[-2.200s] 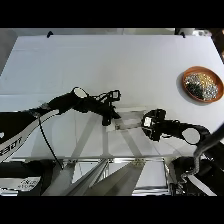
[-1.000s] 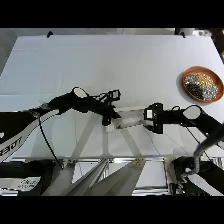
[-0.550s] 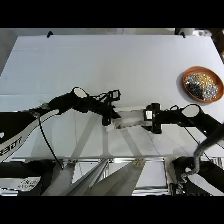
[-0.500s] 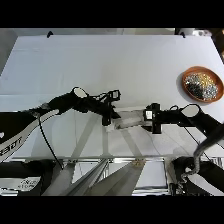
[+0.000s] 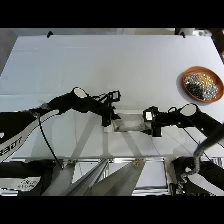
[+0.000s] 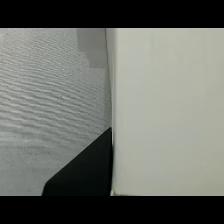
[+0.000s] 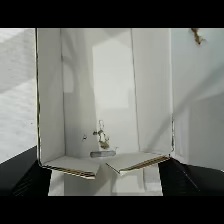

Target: Fold the box and place the chain.

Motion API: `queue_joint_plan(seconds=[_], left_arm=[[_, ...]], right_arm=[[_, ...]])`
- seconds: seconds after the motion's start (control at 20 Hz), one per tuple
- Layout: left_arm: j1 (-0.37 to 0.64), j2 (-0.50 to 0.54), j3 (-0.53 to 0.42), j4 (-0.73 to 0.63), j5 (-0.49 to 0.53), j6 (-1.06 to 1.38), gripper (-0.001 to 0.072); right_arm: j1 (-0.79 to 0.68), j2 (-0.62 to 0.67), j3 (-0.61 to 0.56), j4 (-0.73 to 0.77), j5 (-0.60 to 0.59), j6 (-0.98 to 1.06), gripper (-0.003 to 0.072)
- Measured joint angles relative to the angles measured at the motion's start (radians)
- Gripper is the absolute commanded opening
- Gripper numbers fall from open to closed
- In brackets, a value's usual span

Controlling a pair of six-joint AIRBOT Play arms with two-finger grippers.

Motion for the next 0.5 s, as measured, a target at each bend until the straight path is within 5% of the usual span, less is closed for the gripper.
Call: queue_joint_plan(seconds=[0.3, 0.5], left_arm=[[0.000, 0.000, 0.000, -0.002, 0.003, 0.000, 0.0011], [0.000, 0.000, 0.000, -0.002, 0.005, 0.000, 0.0011]], right_arm=[[0.000, -0.006, 0.000, 0.003, 0.016, 0.016, 0.0594], [0.000, -0.049, 0.000, 0.020, 0.021, 0.016, 0.0677]])
